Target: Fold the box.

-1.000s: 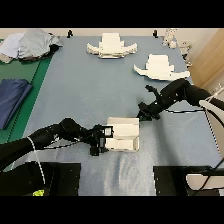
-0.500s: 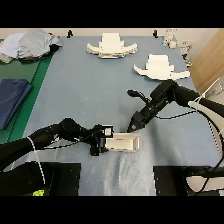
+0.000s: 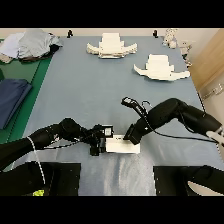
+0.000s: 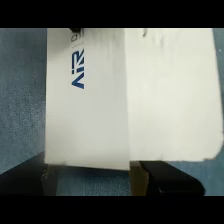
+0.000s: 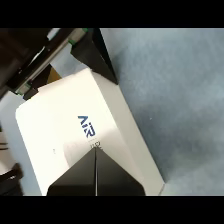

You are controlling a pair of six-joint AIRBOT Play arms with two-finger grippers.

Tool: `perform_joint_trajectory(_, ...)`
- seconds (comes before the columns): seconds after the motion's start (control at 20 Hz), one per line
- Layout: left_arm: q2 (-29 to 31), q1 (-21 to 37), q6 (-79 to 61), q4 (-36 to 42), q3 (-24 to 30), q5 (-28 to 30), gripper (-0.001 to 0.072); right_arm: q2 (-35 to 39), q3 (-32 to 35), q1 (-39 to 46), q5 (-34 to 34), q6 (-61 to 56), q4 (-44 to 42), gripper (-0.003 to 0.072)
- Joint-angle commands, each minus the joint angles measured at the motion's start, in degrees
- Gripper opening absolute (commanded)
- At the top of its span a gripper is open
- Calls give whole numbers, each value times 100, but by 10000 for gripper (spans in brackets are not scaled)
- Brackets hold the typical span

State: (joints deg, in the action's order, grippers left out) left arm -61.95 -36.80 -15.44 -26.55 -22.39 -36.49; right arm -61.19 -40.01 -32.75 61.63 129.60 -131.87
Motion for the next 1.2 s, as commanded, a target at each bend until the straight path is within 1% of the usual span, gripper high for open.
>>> perform_joint_trajectory(0.0, 2, 0, 0, -2, 2, -2, 520, 940, 758, -678, -1687, 323, 378, 0)
perform_joint_trajectory(0.1, 2, 0, 0, -2, 2, 0, 520, 1408, 1167, -1102, -2354, 601, 481, 0)
perform_joint_trajectory(0.15, 2, 0, 0, -2, 2, 0, 521, 1587, 1300, -1294, -2583, 669, 623, 1)
perform_joint_trajectory(0.2, 2, 0, 0, -2, 2, 0, 521, 1716, 1368, -1458, -2695, 697, 820, 30)
perform_joint_trajectory(0.3, 2, 0, 0, -2, 2, 0, 521, 1816, 1368, -1687, -2706, 710, 1189, 295)
perform_joint_trajectory(0.35, 2, 0, 0, -2, 2, 0, 521, 1808, 1366, -1759, -2702, 831, 1285, 395)
perform_joint_trajectory(0.4, 2, 0, 0, -2, 2, 0, 520, 1770, 1366, -1799, -2684, 1056, 1303, 461)
perform_joint_trajectory(0.55, 2, 0, 0, -2, 2, 0, 521, 1488, 1366, -1843, -2667, 1554, 1305, 482)
perform_joint_trajectory(0.6, 2, 0, 0, -2, 2, 0, 521, 1379, 1364, -1878, -2688, 1661, 1290, 586)
perform_joint_trajectory(0.85, 2, 0, 0, -2, 2, 0, 521, 1222, 1353, -1950, -2887, 1856, 1370, 591)
perform_joint_trajectory(1.05, 2, 0, 0, -2, 2, 0, 521, 1226, 1351, -1950, -3110, 1853, 1869, 588)
perform_joint_trajectory(1.15, 2, 0, 0, -2, 2, 2, 521, 1263, 1305, -1952, -3121, 1853, 1893, 588)
